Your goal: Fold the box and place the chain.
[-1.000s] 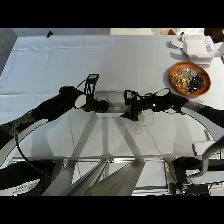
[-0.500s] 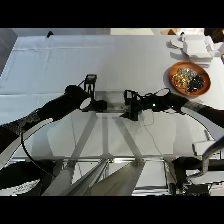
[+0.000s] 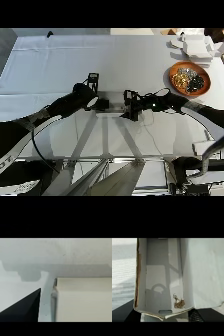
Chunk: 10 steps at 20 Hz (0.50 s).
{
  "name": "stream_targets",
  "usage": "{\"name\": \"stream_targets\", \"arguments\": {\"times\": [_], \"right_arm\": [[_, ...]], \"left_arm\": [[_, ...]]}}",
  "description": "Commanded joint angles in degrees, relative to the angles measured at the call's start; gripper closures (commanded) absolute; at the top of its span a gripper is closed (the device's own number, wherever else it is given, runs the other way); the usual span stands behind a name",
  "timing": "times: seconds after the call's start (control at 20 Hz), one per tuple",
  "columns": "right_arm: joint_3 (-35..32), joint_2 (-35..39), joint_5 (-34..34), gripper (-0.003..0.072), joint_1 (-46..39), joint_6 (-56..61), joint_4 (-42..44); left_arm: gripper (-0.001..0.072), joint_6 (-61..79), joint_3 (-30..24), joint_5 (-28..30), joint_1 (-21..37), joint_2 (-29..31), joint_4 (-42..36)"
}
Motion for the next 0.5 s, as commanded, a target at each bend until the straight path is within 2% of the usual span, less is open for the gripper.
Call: {"name": "stream_targets", "arguments": {"times": [0.0, 0.05, 0.1, 0.15, 0.2, 0.45], "right_arm": [[0.0, 0.0, 0.0, 0.0169, 0.0, 0.0, 0.0], [0.0, 0.0, 0.0, 0.0169, 0.0, 0.0, 0.0], [0.0, 0.0, 0.0, 0.0169, 0.0, 0.0, 0.0], [0.0, 0.0, 0.0, 0.0169, 0.0, 0.0, 0.0], [0.0, 0.0, 0.0, 0.0169, 0.0, 0.0, 0.0], [0.0, 0.0, 0.0, 0.0169, 0.0, 0.0, 0.0]], "left_arm": [[0.0374, -2.1, 0.4, -0.4, -0.6, -2.0, 0.2], [0.0451, -2.1, 0.4, -0.4, -0.7, -2.3, 0.2], [0.0488, -2.1, 0.4, -0.3, -0.7, -2.4, 0.2], [0.0665, -2.1, 0.4, -0.5, -0.7, -2.4, 0.2], [0.0705, -1.6, 0.4, -0.5, -0.7, -2.4, 0.2], [0.068, -1.5, 0.4, -0.5, -0.7, -1.9, 0.1]]}}
